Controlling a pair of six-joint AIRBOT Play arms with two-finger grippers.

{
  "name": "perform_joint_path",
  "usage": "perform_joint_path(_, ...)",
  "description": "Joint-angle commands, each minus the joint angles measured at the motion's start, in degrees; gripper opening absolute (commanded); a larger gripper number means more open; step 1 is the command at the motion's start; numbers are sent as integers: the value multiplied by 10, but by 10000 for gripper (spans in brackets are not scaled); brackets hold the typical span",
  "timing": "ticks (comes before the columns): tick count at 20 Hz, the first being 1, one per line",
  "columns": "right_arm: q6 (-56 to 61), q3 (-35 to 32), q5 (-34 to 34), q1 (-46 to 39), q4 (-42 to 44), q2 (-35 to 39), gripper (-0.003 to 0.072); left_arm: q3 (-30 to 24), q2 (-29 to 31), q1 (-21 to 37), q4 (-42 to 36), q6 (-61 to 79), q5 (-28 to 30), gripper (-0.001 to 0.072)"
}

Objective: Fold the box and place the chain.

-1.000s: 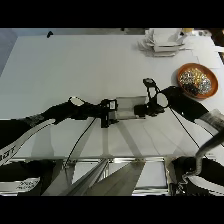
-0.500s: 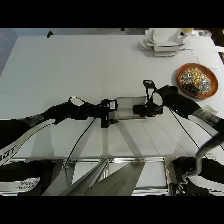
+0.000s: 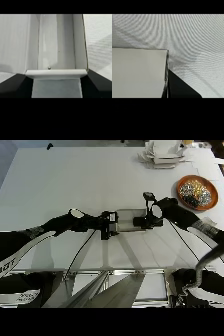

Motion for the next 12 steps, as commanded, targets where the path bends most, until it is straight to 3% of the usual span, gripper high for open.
perform_joint_path(1,0,0,-17,0,0,0,201,0,0,0,0,0,0,16)
perform_joint_path(10,0,0,-35,7,-4,-10,214,0,0,0,0,0,0,16)
perform_joint_path(11,0,0,-35,13,-10,-10,83,0,0,0,0,0,0,16)
perform_joint_path(12,0,0,-35,17,-14,-10,17,0,0,0,0,0,0,16)
